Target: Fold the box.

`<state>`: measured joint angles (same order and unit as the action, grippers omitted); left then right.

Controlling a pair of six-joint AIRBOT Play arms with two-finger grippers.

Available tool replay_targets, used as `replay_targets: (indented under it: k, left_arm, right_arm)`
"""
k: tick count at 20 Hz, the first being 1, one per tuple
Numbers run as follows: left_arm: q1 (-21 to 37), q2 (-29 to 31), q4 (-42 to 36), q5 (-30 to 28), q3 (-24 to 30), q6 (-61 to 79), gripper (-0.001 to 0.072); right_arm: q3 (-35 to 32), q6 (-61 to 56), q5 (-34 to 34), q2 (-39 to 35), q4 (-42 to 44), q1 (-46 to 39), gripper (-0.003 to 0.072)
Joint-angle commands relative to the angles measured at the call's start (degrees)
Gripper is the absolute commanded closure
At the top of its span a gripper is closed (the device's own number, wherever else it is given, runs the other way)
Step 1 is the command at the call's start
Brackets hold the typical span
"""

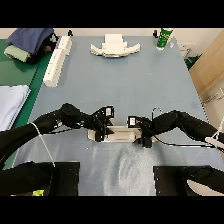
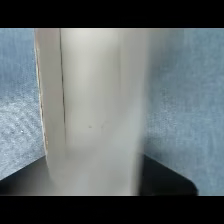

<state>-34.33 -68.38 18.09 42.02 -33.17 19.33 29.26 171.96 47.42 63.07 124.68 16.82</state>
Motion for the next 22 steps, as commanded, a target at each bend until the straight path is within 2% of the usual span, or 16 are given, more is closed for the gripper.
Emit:
replay_targets:
  k: [1, 3, 6, 9, 10, 11, 12, 13, 14, 16, 19, 22]
  left_arm:
    - [0.15, 0.28, -1.42, -0.13, -0.13, -3.08, 0.0118]
    - [0.17, 1.55, 0.79, -1.62, -0.22, -8.35, 0.0117]
    - [3.17, 6.86, 14.78, -1.09, -0.28, -27.26, 0.0109]
    - [8.70, 14.53, 35.23, 9.44, -0.31, -60.08, 0.0111]
    - [10.01, 16.85, 38.60, 14.97, -0.35, -68.96, 0.0220]
    - [10.60, 18.56, 38.82, 20.48, -0.35, -73.33, 0.0605]
    - [10.03, 19.61, 36.83, 24.70, -0.35, -73.94, 0.0693]
    - [8.57, 20.00, 32.24, 26.25, -0.35, -76.26, 0.0693]
    - [6.19, 19.85, 25.57, 24.76, -0.35, -78.16, 0.0693]
    - [0.33, 18.32, 15.28, 16.61, -0.83, -78.40, 0.0693]
    - [-4.98, 11.37, 14.01, 5.27, -5.35, -83.71, 0.0693]
    - [-4.70, 3.87, 14.05, 0.96, -11.02, -86.75, 0.0693]
  right_arm:
    - [-0.04, 0.00, 0.02, -0.04, 0.00, -0.02, 0.0187]
    - [-0.04, 0.00, 0.00, -0.04, 0.00, -0.02, 0.0187]
    - [-0.04, 0.00, 0.00, -0.04, 0.00, -0.02, 0.0187]
    - [-0.04, 0.00, 0.00, -0.04, 0.00, -0.02, 0.0187]
    - [-0.04, 0.00, 0.00, -0.04, 0.00, -0.02, 0.0187]
    - [-0.04, 0.00, 0.00, -0.04, 0.00, -0.02, 0.0187]
    - [-0.04, 0.00, 0.02, -0.04, 0.00, -0.02, 0.0187]
    - [-0.04, 0.00, 0.00, -0.04, 0.00, -0.02, 0.0187]
    - [-0.04, 0.00, 0.00, -0.04, 0.00, -0.02, 0.0187]
    - [-0.04, 0.00, 0.00, -0.04, 0.00, -0.02, 0.0187]
    - [-0.04, 0.00, 0.00, -0.04, 0.00, -0.02, 0.0187]
    - [-0.04, 0.00, 0.00, -0.04, 0.00, -0.02, 0.0187]
